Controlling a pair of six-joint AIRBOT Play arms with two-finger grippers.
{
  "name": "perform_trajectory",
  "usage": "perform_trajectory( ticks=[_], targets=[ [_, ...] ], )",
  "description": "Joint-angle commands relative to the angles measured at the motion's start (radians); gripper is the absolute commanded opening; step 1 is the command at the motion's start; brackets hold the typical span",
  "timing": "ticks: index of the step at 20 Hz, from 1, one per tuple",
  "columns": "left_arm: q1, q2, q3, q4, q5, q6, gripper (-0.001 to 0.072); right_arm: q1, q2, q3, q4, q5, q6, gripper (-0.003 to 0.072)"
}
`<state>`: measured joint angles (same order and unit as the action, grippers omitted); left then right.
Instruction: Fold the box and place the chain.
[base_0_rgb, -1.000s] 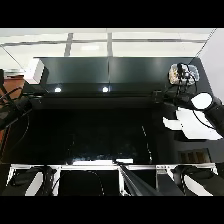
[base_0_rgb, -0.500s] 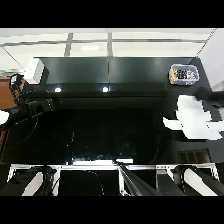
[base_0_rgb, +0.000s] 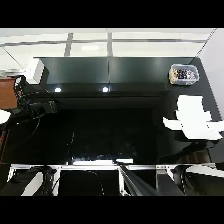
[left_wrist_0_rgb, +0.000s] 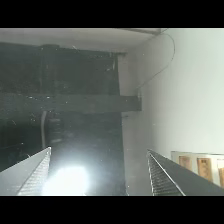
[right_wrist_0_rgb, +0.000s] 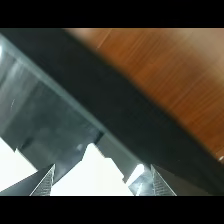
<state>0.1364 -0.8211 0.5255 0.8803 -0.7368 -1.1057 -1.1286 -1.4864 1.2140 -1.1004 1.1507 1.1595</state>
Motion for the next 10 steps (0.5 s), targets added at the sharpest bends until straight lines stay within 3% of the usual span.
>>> perform_trajectory(
  ticks=[1, 5, 6, 7, 9, 10],
  targets=[
    [0.001, 0.000, 0.000, -0.003, -0.006, 0.003, 0.0702, 0.016, -0.150, 0.102, 0.044, 0.215, -0.180, 0.0720],
    [0.001, -0.001, 0.000, -0.003, -0.006, 0.003, 0.0702, 0.100, -0.153, 0.103, -0.056, 0.219, -0.298, 0.0716],
    [0.001, -0.001, 0.000, -0.003, -0.006, 0.003, 0.0702, 0.117, -0.153, 0.103, -0.097, 0.225, -0.298, 0.0564],
    [0.001, 0.000, 0.000, -0.003, -0.006, 0.003, 0.0702, 0.126, -0.153, 0.103, -0.121, 0.240, -0.297, 0.0482],
    [0.001, 0.000, 0.000, -0.003, -0.007, 0.003, 0.0702, 0.127, -0.148, 0.103, -0.129, 0.272, -0.296, 0.0480],
    [0.001, -0.001, 0.000, -0.003, -0.009, 0.003, 0.0702, 0.127, -0.142, 0.103, -0.129, 0.285, -0.296, 0.0444]
  ],
)
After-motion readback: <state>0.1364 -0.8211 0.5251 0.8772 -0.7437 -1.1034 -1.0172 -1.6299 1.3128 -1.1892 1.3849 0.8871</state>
